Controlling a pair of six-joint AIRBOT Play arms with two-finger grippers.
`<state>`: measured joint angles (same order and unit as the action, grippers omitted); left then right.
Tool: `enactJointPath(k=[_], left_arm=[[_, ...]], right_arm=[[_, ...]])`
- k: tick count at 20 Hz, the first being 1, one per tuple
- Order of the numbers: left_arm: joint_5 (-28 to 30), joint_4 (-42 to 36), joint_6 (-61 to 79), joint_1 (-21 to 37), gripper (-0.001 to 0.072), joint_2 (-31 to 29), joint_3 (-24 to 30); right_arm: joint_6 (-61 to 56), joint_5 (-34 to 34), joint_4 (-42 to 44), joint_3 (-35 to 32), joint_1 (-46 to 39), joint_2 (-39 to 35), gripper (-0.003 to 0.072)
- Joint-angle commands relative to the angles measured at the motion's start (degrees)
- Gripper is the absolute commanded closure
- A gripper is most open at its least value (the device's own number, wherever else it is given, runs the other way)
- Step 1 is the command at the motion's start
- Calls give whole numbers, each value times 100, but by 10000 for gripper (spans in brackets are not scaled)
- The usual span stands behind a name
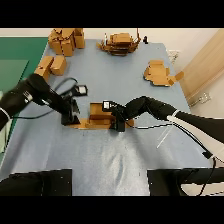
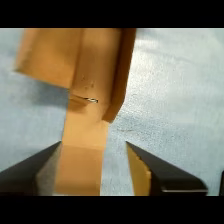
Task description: Fold the box.
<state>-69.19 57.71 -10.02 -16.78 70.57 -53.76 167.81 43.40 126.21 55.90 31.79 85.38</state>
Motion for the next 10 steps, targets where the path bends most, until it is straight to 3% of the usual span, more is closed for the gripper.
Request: enactJointPath(k=[1,5,6,7,8,10], left_arm=[[1060,695,-164,-717,22,-59,455],[1954,815,-227,-852,25,-59,636],[2076,815,-254,-852,105,-57,640],[2094,804,-271,-857,294,-57,640],[2052,785,-269,-859,351,-57,640],[1888,640,-293,-859,350,-57,640]], right_arm=[[0,-2,2,4,-2,0,288],[0,-2,4,4,-2,0,288],[0,-2,4,4,-2,0,288],[0,-2,4,4,-2,0,287],[0,-4,4,4,-2,0,288],[0,-2,4,4,-2,0,288]])
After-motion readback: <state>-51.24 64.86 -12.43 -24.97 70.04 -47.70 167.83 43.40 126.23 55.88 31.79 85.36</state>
